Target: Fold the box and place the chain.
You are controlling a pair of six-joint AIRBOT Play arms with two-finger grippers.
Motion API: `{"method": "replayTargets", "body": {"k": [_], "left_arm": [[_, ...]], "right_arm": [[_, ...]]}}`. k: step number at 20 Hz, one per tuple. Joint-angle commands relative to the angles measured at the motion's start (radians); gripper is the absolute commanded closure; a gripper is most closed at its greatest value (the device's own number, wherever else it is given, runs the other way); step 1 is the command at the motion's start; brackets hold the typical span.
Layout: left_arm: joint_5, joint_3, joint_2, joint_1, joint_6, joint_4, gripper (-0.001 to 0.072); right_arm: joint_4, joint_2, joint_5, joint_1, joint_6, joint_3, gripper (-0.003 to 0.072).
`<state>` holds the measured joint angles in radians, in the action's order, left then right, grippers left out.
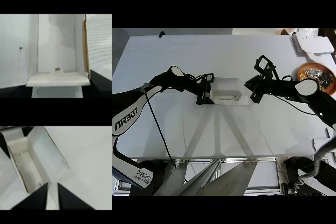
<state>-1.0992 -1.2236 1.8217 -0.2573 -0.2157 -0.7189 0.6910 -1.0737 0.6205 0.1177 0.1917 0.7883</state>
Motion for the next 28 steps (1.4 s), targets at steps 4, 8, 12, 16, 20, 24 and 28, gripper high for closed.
{"method": "replayTargets", "body": {"k": [4, 8, 12, 16, 20, 24, 28], "left_arm": [[-0.001, 0.0, 0.0, 0.0, 0.0, 0.0, 0.0434], [-0.001, 0.0, 0.0, 0.0, 0.0, 0.0, 0.0434], [-0.001, 0.0, 0.0, 0.0, 0.0, 0.0, 0.0434], [-0.001, 0.0, 0.0, 0.0, 0.0, 0.0, 0.0434], [-0.001, 0.0, 0.0, 0.0, 0.0, 0.0, 0.0434], [-0.001, 0.0, 0.0, 0.0, 0.0, 0.0, 0.0434], [-0.001, 0.0, 0.0, 0.0, 0.0, 0.0, 0.0434]], "right_arm": [[0.362, -0.02, 0.074, 0.0, -0.145, 0.001, 0.0445], [0.22, -0.149, 0.072, -0.008, -0.508, 0.001, 0.0349], [-0.029, -0.261, 0.071, -0.052, -0.769, 0.001, 0.0347], [-0.161, -0.317, 0.068, -0.052, -0.882, 0.001, 0.0349], [-0.177, -0.34, 0.068, -0.052, -0.882, 0.001, 0.035], [-0.177, -0.348, 0.069, -0.052, -0.882, 0.001, 0.0385], [-0.231, -0.361, 0.073, -0.052, -0.881, 0.001, 0.0423]]}}
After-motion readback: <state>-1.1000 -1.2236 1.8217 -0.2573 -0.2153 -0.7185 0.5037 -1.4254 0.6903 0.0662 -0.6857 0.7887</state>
